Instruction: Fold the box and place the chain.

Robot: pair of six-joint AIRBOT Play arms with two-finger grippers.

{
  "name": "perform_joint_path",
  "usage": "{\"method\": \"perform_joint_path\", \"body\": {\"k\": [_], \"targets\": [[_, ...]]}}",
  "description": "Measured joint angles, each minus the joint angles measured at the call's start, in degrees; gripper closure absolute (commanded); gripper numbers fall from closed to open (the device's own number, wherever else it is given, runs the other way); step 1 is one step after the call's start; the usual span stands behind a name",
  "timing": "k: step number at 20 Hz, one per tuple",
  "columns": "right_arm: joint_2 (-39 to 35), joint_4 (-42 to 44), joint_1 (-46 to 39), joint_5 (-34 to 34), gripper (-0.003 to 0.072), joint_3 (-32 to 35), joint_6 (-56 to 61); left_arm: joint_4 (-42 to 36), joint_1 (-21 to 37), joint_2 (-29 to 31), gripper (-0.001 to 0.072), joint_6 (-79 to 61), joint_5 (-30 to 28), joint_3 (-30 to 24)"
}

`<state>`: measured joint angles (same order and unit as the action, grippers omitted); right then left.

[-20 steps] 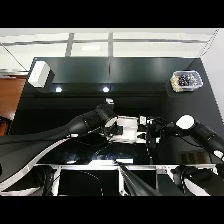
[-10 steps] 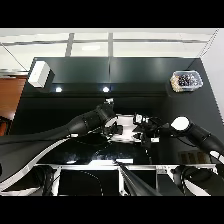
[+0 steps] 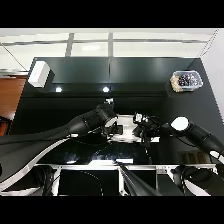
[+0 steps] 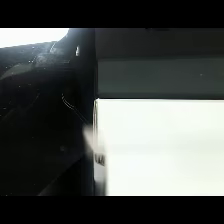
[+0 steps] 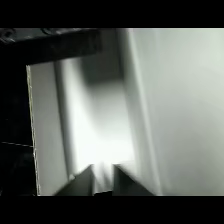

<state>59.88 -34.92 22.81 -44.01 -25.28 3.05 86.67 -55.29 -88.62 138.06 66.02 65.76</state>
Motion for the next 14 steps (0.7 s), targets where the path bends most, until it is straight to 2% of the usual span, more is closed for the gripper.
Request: {"method": "perform_joint_path", "body": {"k": [4, 7, 12, 13, 14], "targets": [[-0.6, -2.0, -0.6, -0.4, 0.0627, -0.4, 3.3, -0.1, 0.0, 0.0, 0.0682, 0.0, 0.0, 0.0], [-2.9, -5.5, -5.1, -5.9, 0.0627, -2.7, 11.3, -0.1, 0.0, 0.0, 0.0682, 0.0, 0.0, 0.0], [-7.7, -10.7, -23.4, -18.8, 0.0629, -6.8, 29.6, -0.2, 0.0, 0.0, 0.0682, -0.1, 0.2, 0.0], [-8.1, -11.7, -27.6, -19.8, 0.0666, -7.1, 34.6, -0.2, 0.0, 0.0, 0.0682, -0.1, 0.2, 0.0], [-8.4, -12.7, -32.0, -20.9, 0.0671, -7.2, 40.1, -0.2, 0.0, 0.0, 0.0682, -0.1, 0.2, 0.0]]}}
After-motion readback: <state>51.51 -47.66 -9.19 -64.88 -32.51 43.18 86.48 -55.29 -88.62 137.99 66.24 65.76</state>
